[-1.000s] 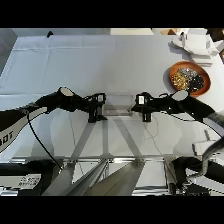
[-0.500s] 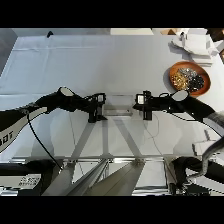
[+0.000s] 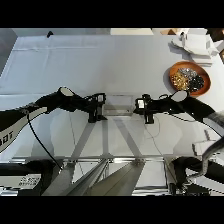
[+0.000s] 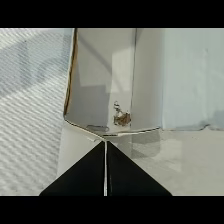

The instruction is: Fold the box and place the chain.

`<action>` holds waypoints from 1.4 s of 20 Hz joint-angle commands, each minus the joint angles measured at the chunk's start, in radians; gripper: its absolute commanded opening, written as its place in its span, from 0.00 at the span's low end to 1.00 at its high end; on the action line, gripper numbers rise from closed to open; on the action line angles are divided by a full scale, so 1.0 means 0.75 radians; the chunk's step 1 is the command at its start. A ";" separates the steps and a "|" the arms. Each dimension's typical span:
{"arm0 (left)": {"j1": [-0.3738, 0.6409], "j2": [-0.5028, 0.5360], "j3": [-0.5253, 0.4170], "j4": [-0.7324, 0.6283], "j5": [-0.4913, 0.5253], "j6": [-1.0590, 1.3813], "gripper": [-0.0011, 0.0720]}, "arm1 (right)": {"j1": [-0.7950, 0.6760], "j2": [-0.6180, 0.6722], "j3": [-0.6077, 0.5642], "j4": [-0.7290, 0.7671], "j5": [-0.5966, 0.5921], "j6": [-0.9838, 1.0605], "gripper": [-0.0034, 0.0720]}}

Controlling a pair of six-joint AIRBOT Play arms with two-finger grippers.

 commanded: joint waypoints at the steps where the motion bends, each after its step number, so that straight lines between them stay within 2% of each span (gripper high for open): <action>1: -0.001 -0.001 -0.001 0.001 0.000 0.001 0.32 | 0.002 -0.001 -0.001 0.063 0.032 -0.025 0.05; 4: -0.001 -0.001 -0.001 0.001 0.001 0.001 0.32 | 0.002 -0.001 -0.001 0.141 0.033 -0.045 0.05; 9: -0.001 -0.001 -0.001 0.001 0.001 0.001 0.32 | 0.060 -0.036 -0.001 0.135 0.032 -0.078 0.06; 10: -0.001 -0.001 -0.001 0.001 0.001 0.001 0.32 | 0.072 -0.053 -0.001 0.135 0.032 -0.078 0.13; 12: -0.001 -0.001 -0.001 0.000 0.000 0.001 0.32 | 0.082 -0.086 -0.001 0.135 0.031 -0.078 0.43; 13: -0.001 -0.001 -0.001 0.001 0.000 0.001 0.32 | 0.081 -0.094 -0.001 0.135 0.030 -0.077 0.44; 18: -0.001 -0.001 -0.001 0.000 0.001 0.001 0.32 | 0.081 -0.096 -0.001 0.135 0.005 -0.074 0.43; 19: -0.001 -0.001 -0.001 0.001 0.000 0.001 0.32 | 0.081 -0.096 -0.001 0.135 0.005 -0.074 0.40; 21: -0.001 -0.001 -0.001 0.001 0.000 0.001 0.32 | 0.081 -0.095 -0.001 0.135 0.005 -0.074 0.16; 23: -0.001 -0.001 -0.001 0.001 0.000 0.001 0.32 | 0.081 -0.083 -0.001 0.137 0.001 -0.075 0.06; 25: -0.001 -0.001 -0.001 0.000 0.000 0.001 0.32 | 0.081 -0.057 -0.001 0.159 -0.005 -0.075 0.06; 28: -0.001 -0.001 -0.001 0.001 0.000 0.001 0.32 | 0.081 0.002 -0.001 0.303 -0.003 -0.075 0.06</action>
